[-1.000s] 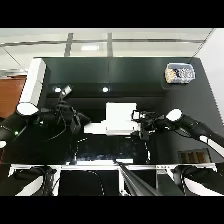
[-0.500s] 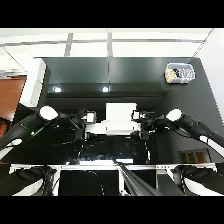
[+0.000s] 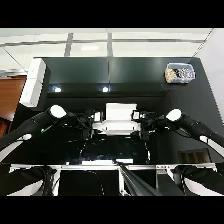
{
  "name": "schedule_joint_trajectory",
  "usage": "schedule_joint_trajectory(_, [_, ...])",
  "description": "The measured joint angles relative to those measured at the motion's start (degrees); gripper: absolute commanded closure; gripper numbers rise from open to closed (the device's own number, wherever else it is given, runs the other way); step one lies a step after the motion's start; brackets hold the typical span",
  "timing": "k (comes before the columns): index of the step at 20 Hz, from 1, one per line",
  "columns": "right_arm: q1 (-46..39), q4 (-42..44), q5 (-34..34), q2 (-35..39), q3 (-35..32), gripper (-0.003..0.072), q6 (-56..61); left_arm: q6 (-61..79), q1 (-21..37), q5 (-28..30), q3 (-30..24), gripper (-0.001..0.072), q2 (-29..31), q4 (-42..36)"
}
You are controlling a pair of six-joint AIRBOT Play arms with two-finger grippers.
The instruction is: Fold the box and place the chain.
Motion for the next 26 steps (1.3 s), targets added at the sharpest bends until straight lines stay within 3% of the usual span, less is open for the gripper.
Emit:
schedule_joint_trajectory(1, [0.0, 0.0, 0.0, 0.0, 0.0, 0.0520, 0.0, 0.0, 0.0, 0.0, 0.0, 0.0364, -0.1, -1.1])
schedule_joint_trajectory(2, [0.0, 0.0, 0.0, 0.0, 0.0, 0.0520, 0.0, 0.1, -0.1, 0.1, 0.0, 0.0379, -0.2, -2.1])
schedule_joint_trajectory(14, [0.0, -0.1, 0.0, 0.0, 0.0, 0.0520, -0.1, 1.0, -3.2, 1.0, 0.7, 0.0380, -3.2, -10.1])
schedule_joint_trajectory(15, [0.0, 0.0, 0.0, 0.0, 0.0, 0.0520, 0.0, 1.0, -3.5, 1.7, 0.8, 0.0403, -3.5, -10.8])
schedule_joint_trajectory(16, [0.0, 0.0, 0.0, 0.0, 0.0, 0.0520, 0.1, 1.0, -3.7, 2.6, 0.9, 0.0508, -3.7, -11.5])
schedule_joint_trajectory(17, [0.0, 0.1, 0.0, 0.0, 0.0, 0.0520, 0.1, 1.0, -3.8, 3.3, 1.0, 0.0553, -3.9, -12.1])
schedule_joint_trajectory(23, [0.0, 0.1, -0.1, 0.0, 0.0, 0.0520, 0.1, 1.0, -4.2, 4.4, 1.1, 0.0590, -4.2, -13.4])
schedule_joint_trajectory(24, [0.0, 0.0, -0.1, 0.0, 0.0, 0.0520, 0.1, 1.0, -4.2, 4.3, 1.1, 0.0678, -4.2, -13.4])
schedule_joint_trajectory(26, [0.0, 0.0, -0.1, 0.0, 0.0, 0.0520, 0.1, 1.0, -4.3, 4.1, 1.1, 0.0681, -4.2, -13.6])
